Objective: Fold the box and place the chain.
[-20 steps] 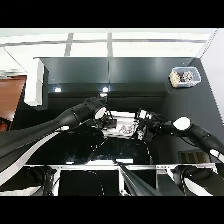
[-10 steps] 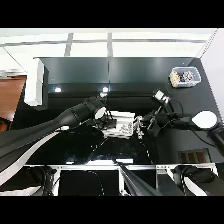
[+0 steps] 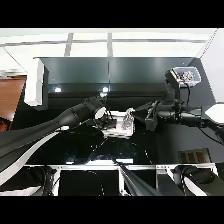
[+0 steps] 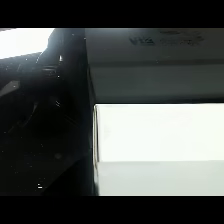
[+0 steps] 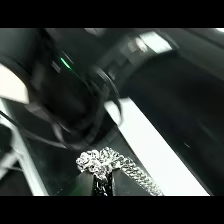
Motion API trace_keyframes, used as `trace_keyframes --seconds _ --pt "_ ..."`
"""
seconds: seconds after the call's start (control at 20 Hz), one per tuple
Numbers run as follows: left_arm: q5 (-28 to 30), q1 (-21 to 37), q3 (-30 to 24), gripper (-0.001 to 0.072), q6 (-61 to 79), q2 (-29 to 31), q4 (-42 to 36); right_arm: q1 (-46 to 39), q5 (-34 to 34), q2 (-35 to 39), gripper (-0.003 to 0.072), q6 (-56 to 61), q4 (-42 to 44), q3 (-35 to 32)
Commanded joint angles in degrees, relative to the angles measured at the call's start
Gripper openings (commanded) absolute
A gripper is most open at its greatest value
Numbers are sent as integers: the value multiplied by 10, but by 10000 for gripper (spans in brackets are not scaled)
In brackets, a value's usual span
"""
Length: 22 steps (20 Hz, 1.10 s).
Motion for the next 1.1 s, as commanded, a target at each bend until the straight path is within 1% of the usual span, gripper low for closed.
trace_keyframes --seconds 0.0,0.35,0.45,0.55,0.65,0.75,0.9,1.05 --pt "0 0 0 31 0 0 0 9 -19 1 15 -14 86 5" --pt "0 0 0 31 0 0 0 9 -15 1 15 -14 86 68" --pt "0 0 0 31 0 0 0 9 -16 1 15 -12 78 71" --pt "0 0 0 31 0 0 0 9 -11 0 16 24 21 70" --pt "0 0 0 31 0 0 0 9 3 0 16 80 -62 70" --pt "0 0 0 31 0 0 0 9 11 0 16 114 -117 53" --pt "0 0 0 31 0 0 0 21 -8 -6 16 117 -119 -10" --pt "0 0 0 31 0 0 0 42 -57 -12 17 118 -119 -59"
